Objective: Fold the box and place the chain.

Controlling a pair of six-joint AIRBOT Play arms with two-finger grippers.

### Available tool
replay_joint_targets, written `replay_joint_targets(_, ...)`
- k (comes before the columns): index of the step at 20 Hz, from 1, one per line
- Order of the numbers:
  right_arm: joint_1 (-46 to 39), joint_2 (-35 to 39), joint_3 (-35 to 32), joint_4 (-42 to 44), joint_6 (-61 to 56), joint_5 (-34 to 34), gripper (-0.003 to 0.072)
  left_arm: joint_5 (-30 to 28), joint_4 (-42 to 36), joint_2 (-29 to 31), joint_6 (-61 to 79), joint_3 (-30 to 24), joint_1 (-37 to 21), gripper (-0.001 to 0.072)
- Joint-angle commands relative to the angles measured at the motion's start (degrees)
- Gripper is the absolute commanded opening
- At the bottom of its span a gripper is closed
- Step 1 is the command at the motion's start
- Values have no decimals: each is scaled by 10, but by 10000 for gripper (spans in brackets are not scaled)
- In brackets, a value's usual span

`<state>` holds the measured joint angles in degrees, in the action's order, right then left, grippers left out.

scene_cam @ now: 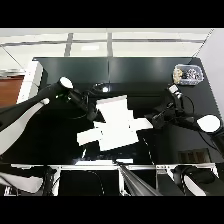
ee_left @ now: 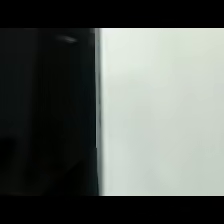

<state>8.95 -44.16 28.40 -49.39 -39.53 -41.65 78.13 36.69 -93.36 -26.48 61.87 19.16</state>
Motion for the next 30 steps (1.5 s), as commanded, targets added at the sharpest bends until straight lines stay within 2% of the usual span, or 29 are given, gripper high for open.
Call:
replay_joint_targets(1, -2, 0, 27, -101, 14, -45, 632, -162, 4, 100, 148, -93, 26, 20)
replay_joint_targets(4, -2, 0, 27, -38, 14, -49, 632, -201, 9, 122, 370, -121, 44, 20)
replay_joint_targets(6, -2, 0, 27, -17, 14, -63, 632, -250, 9, 122, 393, -121, 64, 20)
replay_joint_targets(8, -2, 0, 25, -42, 14, -78, 635, -306, 33, 122, 393, -121, 88, 20)
replay_joint_targets(9, -2, 0, 20, -50, 16, -79, 710, -320, 45, 122, 393, -121, 100, 20)
replay_joint_targets(10, -2, 0, 13, -50, 26, -79, 710, -328, 54, 122, 393, -121, 110, 21)
replay_joint_targets(13, -1, 0, -6, -39, 112, -94, 710, -322, 66, 122, 377, -121, 119, 21)
replay_joint_targets(16, 28, -1, -24, -35, 278, -113, 700, -318, 93, 122, 348, -121, 118, 21)
replay_joint_targets(22, 80, -45, -24, -22, 306, -100, 700, -314, 123, 122, 205, -122, 118, 20)
replay_joint_targets(25, 83, -55, -24, -22, 306, -75, 700, -323, 122, 122, 200, -122, 119, 20)
replay_joint_targets(30, 83, -56, -24, -19, 306, -82, 700, -357, 114, 122, 191, -142, 119, 19)
